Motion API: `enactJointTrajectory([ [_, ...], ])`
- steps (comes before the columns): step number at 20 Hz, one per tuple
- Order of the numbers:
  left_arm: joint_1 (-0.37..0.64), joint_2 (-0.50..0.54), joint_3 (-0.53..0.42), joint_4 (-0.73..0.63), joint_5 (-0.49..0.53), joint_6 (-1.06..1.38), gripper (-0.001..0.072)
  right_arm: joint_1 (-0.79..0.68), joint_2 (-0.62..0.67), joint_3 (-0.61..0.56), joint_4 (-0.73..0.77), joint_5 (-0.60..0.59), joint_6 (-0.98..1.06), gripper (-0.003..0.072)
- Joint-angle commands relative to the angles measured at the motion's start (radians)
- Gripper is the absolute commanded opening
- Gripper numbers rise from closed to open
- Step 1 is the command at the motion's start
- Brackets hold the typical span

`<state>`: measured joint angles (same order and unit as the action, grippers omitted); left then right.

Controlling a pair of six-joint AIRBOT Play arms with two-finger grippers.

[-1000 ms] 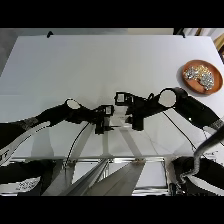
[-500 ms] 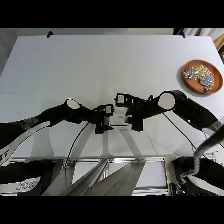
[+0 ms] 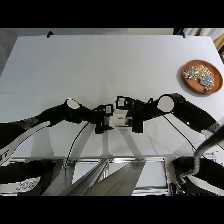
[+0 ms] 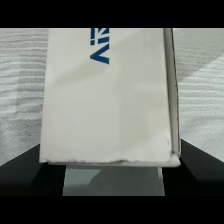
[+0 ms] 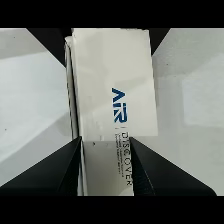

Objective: Fold the box and place the chain.

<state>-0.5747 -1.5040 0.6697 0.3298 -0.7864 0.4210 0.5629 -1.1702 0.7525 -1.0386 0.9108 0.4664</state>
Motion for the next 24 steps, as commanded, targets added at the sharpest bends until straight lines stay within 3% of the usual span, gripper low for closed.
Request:
enactJointTrajectory([
  [1, 0.000, 0.001, 0.000, -0.001, -0.003, -0.002, 0.0212, 0.005, 0.006, -0.006, 0.016, 0.016, 0.003, 0.0348],
  [3, 0.000, 0.001, 0.000, -0.001, -0.003, -0.002, 0.0212, 0.004, 0.024, -0.005, 0.023, 0.011, 0.003, 0.0419],
  [5, 0.000, 0.001, 0.000, -0.001, -0.003, -0.002, 0.0212, 0.004, 0.053, -0.005, 0.027, 0.000, 0.003, 0.0441],
  [10, 0.000, 0.001, 0.000, -0.001, -0.003, -0.002, 0.0212, -0.042, 0.153, -0.006, 0.110, -0.008, 0.003, 0.0439],
  [11, 0.000, 0.001, 0.000, -0.001, -0.003, -0.002, 0.0212, -0.072, 0.169, -0.006, 0.159, 0.003, 0.003, 0.0420],
  [14, 0.000, 0.001, 0.000, -0.001, -0.003, -0.002, 0.0212, -0.184, 0.187, -0.013, 0.328, 0.126, -0.007, 0.0015],
  [16, 0.000, 0.001, 0.000, -0.001, -0.003, -0.002, 0.0212, -0.225, 0.186, -0.074, 0.484, 0.146, -0.121, 0.0014],
  [19, 0.000, 0.001, 0.000, -0.001, -0.003, -0.002, 0.0212, -0.235, 0.161, -0.233, 0.780, 0.058, -0.366, 0.0010],
  [21, 0.000, 0.001, 0.000, -0.001, -0.003, -0.002, 0.0212, -0.235, 0.113, -0.312, 0.979, 0.063, -0.484, 0.0010],
  [24, 0.000, 0.001, 0.000, -0.001, -0.003, -0.002, 0.0212, -0.235, 0.032, -0.337, 1.062, 0.064, -0.547, 0.0013],
])
